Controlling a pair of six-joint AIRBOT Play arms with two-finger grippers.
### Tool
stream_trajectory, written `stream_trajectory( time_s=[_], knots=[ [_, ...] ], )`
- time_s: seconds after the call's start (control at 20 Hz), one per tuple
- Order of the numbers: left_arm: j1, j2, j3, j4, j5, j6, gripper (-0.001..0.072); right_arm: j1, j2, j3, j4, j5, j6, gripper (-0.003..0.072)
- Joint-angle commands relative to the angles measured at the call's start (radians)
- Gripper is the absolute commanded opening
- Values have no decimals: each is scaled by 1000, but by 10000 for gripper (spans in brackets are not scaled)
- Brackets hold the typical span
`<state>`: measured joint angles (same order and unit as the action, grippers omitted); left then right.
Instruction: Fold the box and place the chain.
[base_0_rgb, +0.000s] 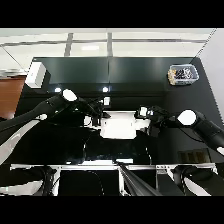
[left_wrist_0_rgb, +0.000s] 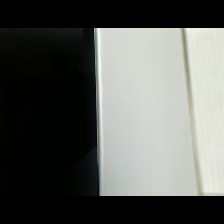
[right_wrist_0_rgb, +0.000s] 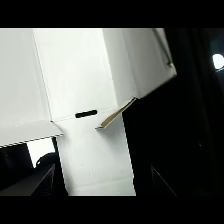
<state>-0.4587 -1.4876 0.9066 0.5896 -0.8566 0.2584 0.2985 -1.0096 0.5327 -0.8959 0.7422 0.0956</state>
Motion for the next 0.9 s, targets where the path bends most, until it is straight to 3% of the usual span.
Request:
stream_trajectory(
  time_s=[0.0,0.15,0.25,0.85],
  knots=[
    [0,-1,1,0,0,0,23,7,-33,1,5,37,-71,673],
    [0,-1,1,0,0,0,23,18,-51,1,8,142,-73,673],
    [0,-1,1,0,0,0,23,43,-69,1,62,127,-72,719],
    [0,-1,1,0,0,0,23,97,-106,1,166,90,-74,713]
  ],
)
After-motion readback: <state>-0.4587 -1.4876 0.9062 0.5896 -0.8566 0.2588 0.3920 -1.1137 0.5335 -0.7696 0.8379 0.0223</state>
